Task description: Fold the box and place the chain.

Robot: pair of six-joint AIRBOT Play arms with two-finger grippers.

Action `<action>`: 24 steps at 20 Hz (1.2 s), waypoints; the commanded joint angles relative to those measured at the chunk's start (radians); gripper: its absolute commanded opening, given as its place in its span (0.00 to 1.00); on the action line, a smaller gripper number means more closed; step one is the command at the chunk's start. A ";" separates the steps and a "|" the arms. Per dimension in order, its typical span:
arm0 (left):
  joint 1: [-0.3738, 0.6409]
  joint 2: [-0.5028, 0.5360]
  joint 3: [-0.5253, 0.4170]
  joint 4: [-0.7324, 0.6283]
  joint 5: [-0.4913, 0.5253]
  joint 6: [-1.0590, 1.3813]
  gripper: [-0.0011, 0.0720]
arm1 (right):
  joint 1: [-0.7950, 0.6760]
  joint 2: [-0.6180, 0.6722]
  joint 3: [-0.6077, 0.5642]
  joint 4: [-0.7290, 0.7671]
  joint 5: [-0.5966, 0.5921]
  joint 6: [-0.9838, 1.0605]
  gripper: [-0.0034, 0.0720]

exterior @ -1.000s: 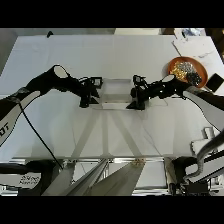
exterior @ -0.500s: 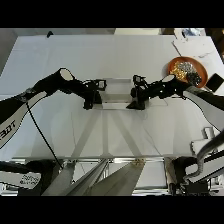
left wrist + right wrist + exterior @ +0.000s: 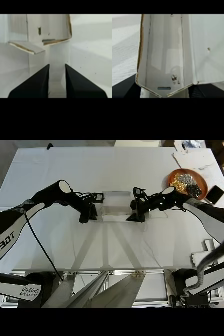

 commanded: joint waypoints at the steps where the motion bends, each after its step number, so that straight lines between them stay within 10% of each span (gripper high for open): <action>1: 0.004 0.000 0.000 -0.008 0.033 -0.027 0.33 | 0.000 0.001 0.000 0.000 0.000 0.000 0.74; 21: 0.001 -0.010 0.000 -0.248 0.058 0.096 0.29 | 0.000 0.000 0.000 0.000 0.000 0.000 0.74; 24: -0.001 -0.026 0.000 -0.282 0.060 0.108 0.09 | 0.000 0.000 0.000 0.000 0.000 0.000 0.74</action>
